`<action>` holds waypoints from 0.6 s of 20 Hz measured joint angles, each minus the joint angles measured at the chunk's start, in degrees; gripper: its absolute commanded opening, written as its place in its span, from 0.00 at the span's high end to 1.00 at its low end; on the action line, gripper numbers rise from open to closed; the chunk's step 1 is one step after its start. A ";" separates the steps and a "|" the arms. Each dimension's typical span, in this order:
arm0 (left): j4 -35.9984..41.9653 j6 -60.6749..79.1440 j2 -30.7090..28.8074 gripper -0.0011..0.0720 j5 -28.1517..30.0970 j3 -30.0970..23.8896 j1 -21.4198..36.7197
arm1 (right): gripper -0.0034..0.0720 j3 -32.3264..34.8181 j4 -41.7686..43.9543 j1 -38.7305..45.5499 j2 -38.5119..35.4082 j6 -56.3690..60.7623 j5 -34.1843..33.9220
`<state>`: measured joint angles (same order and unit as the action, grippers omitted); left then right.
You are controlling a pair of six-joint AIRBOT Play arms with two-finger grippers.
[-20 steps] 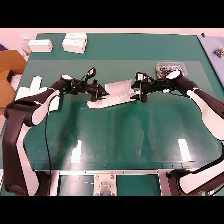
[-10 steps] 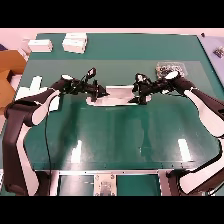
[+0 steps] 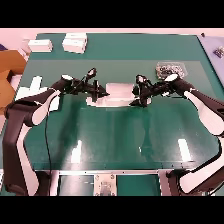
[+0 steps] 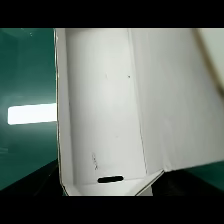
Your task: Fold the box and place the chain.
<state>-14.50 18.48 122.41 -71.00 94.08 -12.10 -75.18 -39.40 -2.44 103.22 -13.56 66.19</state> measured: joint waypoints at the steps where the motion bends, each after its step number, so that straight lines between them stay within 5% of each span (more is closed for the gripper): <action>1: 0.00 0.00 0.00 0.96 0.00 0.00 0.00 | 0.11 0.13 0.02 0.04 0.00 0.31 -0.20; 12: -0.02 -0.04 0.00 0.96 0.02 0.00 0.11 | 0.11 0.63 2.43 -0.59 0.09 -0.39 -1.73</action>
<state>-14.52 18.44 122.41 -70.98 94.08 -11.99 -74.54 -36.97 -3.03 103.31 -13.96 64.47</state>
